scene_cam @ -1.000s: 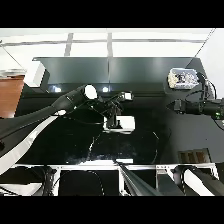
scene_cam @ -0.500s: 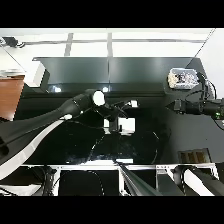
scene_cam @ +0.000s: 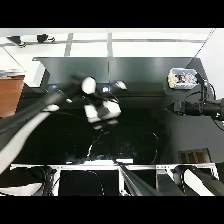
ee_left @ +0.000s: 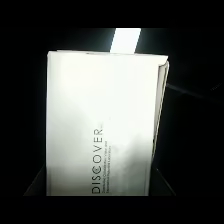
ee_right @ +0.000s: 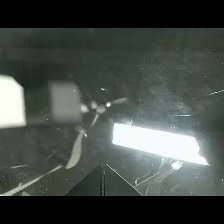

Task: Fold the box and place the chain.

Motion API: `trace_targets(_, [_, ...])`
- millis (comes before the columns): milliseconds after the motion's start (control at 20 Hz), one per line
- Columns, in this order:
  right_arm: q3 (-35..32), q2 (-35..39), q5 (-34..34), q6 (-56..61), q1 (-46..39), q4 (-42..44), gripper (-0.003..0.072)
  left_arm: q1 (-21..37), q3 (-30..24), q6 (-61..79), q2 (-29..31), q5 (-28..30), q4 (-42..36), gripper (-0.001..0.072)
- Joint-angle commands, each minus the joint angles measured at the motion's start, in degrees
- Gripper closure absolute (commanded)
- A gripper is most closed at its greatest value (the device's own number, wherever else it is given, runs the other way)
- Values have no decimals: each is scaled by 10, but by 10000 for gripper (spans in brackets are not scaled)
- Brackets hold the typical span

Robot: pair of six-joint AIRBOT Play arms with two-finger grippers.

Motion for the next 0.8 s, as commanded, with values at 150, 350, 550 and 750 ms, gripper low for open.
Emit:
trace_targets(150, [0,0,6,1,0,1,671,302,-33,-281,99,-94,89,421])
trace_targets(350, [0,0,-1,2,0,1,671,475,-94,-280,104,-63,79,419])
trace_targets(550, [0,0,-7,9,0,5,671,586,-96,-203,96,12,12,419])
trace_targets(750, [0,0,-25,23,0,5,671,613,-38,-119,25,45,-12,419])
